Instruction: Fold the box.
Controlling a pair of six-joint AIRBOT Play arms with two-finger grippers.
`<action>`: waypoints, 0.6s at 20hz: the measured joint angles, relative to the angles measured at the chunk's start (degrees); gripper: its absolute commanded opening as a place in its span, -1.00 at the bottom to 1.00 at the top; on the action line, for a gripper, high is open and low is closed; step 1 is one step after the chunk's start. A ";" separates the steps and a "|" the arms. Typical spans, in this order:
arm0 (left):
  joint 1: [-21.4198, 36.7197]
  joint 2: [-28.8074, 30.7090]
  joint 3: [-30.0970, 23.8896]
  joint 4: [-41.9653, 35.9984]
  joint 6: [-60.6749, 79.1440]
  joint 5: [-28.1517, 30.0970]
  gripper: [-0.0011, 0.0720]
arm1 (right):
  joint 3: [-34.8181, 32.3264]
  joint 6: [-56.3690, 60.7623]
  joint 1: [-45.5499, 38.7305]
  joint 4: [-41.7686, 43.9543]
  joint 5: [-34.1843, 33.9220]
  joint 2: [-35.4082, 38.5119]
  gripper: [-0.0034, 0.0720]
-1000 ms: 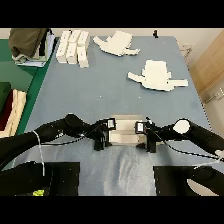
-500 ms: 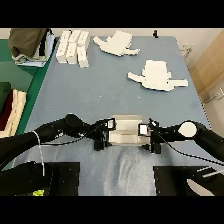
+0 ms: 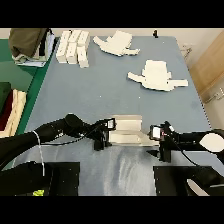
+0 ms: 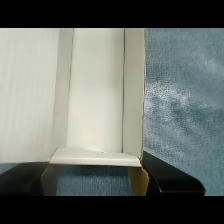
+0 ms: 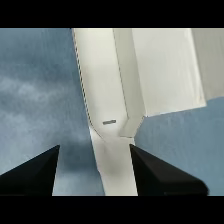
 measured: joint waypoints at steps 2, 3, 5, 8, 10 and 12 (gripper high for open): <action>0.00 0.00 0.00 0.00 0.00 0.00 0.32 | -0.02 10.34 0.02 7.02 0.52 1.18 0.95; 0.00 0.00 0.00 0.00 0.00 0.00 0.32 | 0.00 18.64 0.02 10.82 0.31 1.27 0.95; 0.00 0.00 0.00 0.00 0.00 0.00 0.32 | -0.02 35.54 0.02 16.50 -0.66 0.92 0.95; 0.00 0.00 0.00 0.00 0.00 0.00 0.32 | -0.02 53.37 0.02 20.90 -3.65 -0.79 0.95; 0.00 0.00 0.00 0.02 0.00 0.00 0.32 | -0.02 59.36 0.02 22.36 -6.91 -2.69 0.73; 0.00 0.00 0.00 0.00 0.00 0.00 0.32 | -0.02 64.15 0.02 24.76 -10.23 -5.68 0.03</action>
